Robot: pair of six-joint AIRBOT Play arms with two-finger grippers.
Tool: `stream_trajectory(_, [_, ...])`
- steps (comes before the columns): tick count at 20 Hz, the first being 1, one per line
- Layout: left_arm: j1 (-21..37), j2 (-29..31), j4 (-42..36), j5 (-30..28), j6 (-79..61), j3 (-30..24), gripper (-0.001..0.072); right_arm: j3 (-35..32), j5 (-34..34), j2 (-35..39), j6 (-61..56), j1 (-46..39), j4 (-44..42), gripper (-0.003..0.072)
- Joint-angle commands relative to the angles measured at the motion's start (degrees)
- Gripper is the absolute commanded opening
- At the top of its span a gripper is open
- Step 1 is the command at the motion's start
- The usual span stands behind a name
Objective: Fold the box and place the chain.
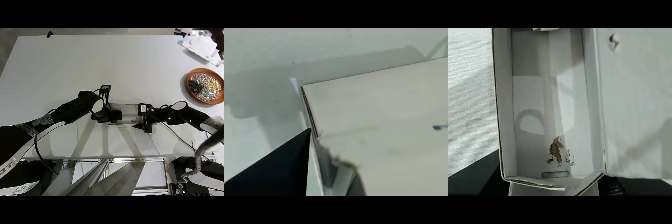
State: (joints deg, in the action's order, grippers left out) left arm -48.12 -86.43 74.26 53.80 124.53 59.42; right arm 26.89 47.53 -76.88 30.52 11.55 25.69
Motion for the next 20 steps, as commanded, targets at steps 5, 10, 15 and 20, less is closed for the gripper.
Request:
stream_trajectory(5, [-0.8,-1.3,0.6,-0.1,3.0,0.1,0.0074,0.0,0.0,0.0,-0.1,0.0,0.0,0.0303])
stream_trajectory(10, [-1.2,-1.3,0.6,0.5,3.0,0.1,0.0017,0.0,0.0,0.0,-0.1,0.0,0.0,0.0303])
stream_trajectory(15, [-1.3,-1.3,0.6,0.4,2.9,0.1,0.0379,0.0,0.0,0.0,-0.1,0.0,0.0,0.0303])
stream_trajectory(20, [-1.3,-1.3,1.2,0.4,3.0,0.1,0.0135,0.0,0.0,0.0,-0.1,0.0,0.0,0.0303])
